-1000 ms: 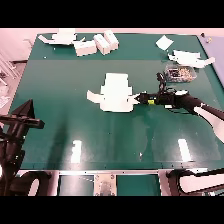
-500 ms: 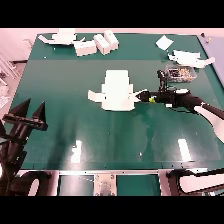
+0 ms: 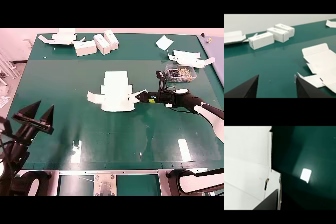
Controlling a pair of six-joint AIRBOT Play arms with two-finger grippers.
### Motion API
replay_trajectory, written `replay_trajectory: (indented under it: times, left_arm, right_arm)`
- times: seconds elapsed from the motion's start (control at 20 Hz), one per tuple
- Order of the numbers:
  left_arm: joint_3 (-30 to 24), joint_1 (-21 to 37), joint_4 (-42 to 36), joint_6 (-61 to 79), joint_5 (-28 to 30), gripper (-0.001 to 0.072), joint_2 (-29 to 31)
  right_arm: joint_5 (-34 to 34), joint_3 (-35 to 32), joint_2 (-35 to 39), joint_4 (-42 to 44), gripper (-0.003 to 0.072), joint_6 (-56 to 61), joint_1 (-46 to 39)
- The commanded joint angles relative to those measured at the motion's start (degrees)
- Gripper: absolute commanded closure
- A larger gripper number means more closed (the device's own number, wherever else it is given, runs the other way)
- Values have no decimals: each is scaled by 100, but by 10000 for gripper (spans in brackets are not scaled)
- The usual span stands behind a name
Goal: Fold the box and place the chain.
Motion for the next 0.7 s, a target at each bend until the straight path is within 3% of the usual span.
replay_trajectory:
  times: [0.0,0.2,0.45,0.65]
  left_arm:
    - [68,-2,-203,2,-205,183,-721]
    - [885,-2,-205,334,-953,183,-2337]
    - [2671,-2,-203,590,-1718,183,-4708]
    - [3869,-2,-203,619,-2472,184,-6245]
  right_arm:
    - [26,7,-4,-11,681,-13,0]
    - [24,7,-4,-9,681,-11,0]
    - [22,7,-4,-9,680,-9,0]
    - [20,7,-4,-9,681,-9,-11]
